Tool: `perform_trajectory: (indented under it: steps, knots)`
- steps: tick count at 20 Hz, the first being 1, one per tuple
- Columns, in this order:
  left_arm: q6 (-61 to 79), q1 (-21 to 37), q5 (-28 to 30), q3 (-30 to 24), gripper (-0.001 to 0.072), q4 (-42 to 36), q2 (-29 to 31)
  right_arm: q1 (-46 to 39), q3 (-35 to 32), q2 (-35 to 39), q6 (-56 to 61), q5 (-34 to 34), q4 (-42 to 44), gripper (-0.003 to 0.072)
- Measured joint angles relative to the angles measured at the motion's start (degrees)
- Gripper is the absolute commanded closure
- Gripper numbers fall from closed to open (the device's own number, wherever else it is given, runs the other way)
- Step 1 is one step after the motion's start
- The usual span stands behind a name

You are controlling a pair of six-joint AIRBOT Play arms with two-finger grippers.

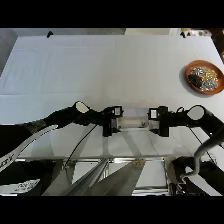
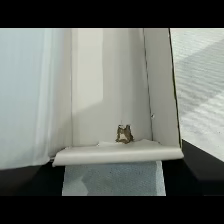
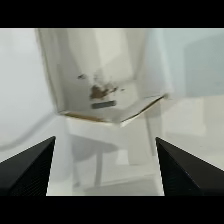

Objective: Fold the box and place the chain.

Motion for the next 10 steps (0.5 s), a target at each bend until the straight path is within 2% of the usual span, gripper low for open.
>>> perform_trajectory:
  steps: [3, 5, 6, 7, 10]
  knots:
    - [-0.1, 0.0, 0.1, 0.0, 0.0573, -0.1, 0.0, 0.0, 0.0, 5.6, 3.3, 4.9, -2.6, 0.0051]
    - [-0.2, 0.0, 0.3, 0.0, 0.0573, -0.2, 0.0, 0.0, 0.0, 9.2, 5.2, 7.4, -1.3, 0.0068]
    - [-0.2, 0.0, 0.3, 0.0, 0.0573, -0.2, 0.0, 0.0, 0.0, 10.9, 6.0, 8.1, 0.8, 0.0196]
    - [-0.2, 0.0, 0.3, 0.0, 0.0573, -0.2, 0.0, 0.0, 0.0, 12.2, 6.5, 8.7, 3.2, 0.0291]
    - [-0.2, 0.0, 0.4, 0.0, 0.0573, -0.2, 0.0, 0.0, 0.0, 14.6, 7.5, 9.8, 10.5, 0.0305]
